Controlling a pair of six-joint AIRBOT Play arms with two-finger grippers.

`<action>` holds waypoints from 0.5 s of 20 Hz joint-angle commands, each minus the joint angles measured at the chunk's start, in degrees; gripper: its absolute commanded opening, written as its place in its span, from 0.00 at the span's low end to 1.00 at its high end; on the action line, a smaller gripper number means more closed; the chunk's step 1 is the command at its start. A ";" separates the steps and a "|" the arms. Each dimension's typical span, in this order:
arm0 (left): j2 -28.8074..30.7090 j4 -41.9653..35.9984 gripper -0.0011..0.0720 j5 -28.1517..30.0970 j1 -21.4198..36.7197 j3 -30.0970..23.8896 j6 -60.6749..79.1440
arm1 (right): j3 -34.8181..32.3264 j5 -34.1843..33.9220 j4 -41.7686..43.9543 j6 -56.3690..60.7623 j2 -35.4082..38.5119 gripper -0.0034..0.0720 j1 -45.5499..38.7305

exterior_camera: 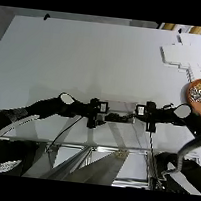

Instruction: Fold the box and place the chain.

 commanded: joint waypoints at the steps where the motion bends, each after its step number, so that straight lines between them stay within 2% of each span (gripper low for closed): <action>1: 0.04 0.02 0.47 0.00 0.00 -0.02 0.02 | -0.04 0.04 -1.77 1.20 0.04 0.07 0.17; 6: 0.04 0.02 0.47 0.00 -0.02 -0.02 0.02 | -0.04 0.72 -3.54 4.76 3.41 0.09 0.17; 8: 0.04 0.02 0.47 0.00 -0.02 -0.02 0.02 | -0.04 0.48 -2.84 4.74 3.54 0.35 0.20; 10: 0.04 0.02 0.47 0.00 -0.02 -0.02 0.02 | -0.07 0.07 -1.51 4.61 3.54 0.36 0.20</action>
